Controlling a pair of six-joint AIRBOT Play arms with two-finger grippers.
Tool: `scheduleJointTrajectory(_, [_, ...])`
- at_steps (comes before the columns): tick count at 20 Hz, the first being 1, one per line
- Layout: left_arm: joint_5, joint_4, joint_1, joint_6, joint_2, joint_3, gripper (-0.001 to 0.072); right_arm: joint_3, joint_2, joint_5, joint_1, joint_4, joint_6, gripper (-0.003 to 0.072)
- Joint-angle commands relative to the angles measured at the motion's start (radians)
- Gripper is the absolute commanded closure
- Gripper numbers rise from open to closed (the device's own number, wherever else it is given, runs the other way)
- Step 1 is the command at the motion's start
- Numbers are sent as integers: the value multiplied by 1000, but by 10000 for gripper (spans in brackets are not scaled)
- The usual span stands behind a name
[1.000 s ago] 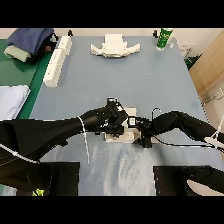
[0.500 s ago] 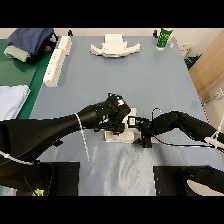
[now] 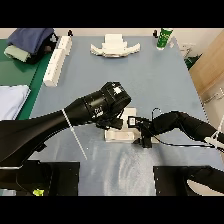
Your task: Fold the box.
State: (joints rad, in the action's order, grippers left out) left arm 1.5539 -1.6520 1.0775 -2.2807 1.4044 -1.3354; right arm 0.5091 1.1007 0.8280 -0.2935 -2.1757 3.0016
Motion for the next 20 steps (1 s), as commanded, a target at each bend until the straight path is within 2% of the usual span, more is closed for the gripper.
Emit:
scheduleJointTrajectory(1, [-62, -4, -10, 219, -8, -2, 693, 1, -1, 0, 0, 0, 0, 187])
scheduleJointTrajectory(3, [-84, 45, -63, 417, -63, 52, 694, 1, -1, 0, 0, 0, 0, 187])
scheduleJointTrajectory(5, [-183, 117, -146, 610, -182, 182, 694, 1, -1, 0, 0, 0, 0, 187])
scheduleJointTrajectory(8, [-300, 381, -320, 1009, -370, 407, 693, 1, -1, 0, 0, 0, 0, 187])
scheduleJointTrajectory(10, [-376, 536, -439, 1252, -449, 526, 692, 1, -1, 0, 0, 0, 0, 187])
scheduleJointTrajectory(14, [-507, 690, -584, 1629, -472, 673, 689, 1, -1, 0, 0, 0, 0, 187])
scheduleJointTrajectory(15, [-546, 710, -596, 1702, -468, 702, 618, 1, -1, 0, 0, 0, 0, 187])
scheduleJointTrajectory(16, [-605, 736, -600, 1789, -463, 736, 254, 1, -1, 0, 0, 0, 0, 187])
scheduleJointTrajectory(17, [-672, 771, -599, 1867, -462, 770, 57, 1, -1, 0, 0, 0, 0, 187])
scheduleJointTrajectory(20, [-817, 991, -597, 2214, -462, 872, 39, 1, -1, 0, 0, 0, 0, 187])
